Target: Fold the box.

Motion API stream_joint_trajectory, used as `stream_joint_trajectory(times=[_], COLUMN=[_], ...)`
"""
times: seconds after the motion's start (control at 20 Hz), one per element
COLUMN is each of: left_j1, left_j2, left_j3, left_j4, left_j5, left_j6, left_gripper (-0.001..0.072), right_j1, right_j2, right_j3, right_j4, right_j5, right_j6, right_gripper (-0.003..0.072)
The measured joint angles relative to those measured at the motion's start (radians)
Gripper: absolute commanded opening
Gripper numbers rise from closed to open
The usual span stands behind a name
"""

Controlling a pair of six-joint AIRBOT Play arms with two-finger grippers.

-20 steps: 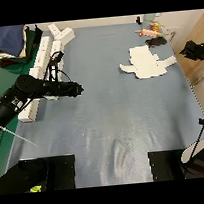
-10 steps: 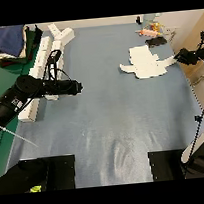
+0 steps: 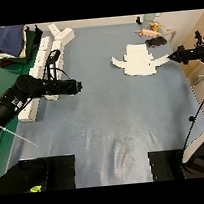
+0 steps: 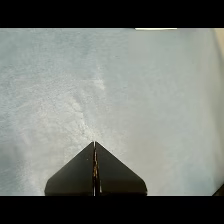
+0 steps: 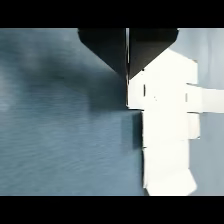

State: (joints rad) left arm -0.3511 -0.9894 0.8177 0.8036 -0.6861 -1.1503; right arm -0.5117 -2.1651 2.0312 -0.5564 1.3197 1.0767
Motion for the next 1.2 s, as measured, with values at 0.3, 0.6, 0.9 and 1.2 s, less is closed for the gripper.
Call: stream_joint_trajectory(times=[0.3,0.6,0.9,1.2], left_j1=[0.026,0.114,0.207,0.239], left_j2=[0.0,0.0,0.0,-0.001], left_j3=[0.0,0.0,0.0,0.0], left_j4=[0.0,0.003,0.005,0.01], left_j5=[-0.051,-0.213,-0.36,-0.418], left_j6=[-0.116,-0.138,-0.061,-0.007], left_gripper=[0.0015,0.0015,0.0015,0.0015], right_j1=[0.077,0.202,0.269,0.28], right_j2=[0.226,0.684,1.164,1.38], right_j3=[-0.222,-0.793,-1.339,-1.555], right_j4=[-0.07,-0.185,-0.213,-0.355], right_j5=[0.087,0.003,-0.066,-0.046], right_j6=[0.13,0.203,0.341,0.449], right_gripper=[0.0,0.0,-0.0001,0.0124])
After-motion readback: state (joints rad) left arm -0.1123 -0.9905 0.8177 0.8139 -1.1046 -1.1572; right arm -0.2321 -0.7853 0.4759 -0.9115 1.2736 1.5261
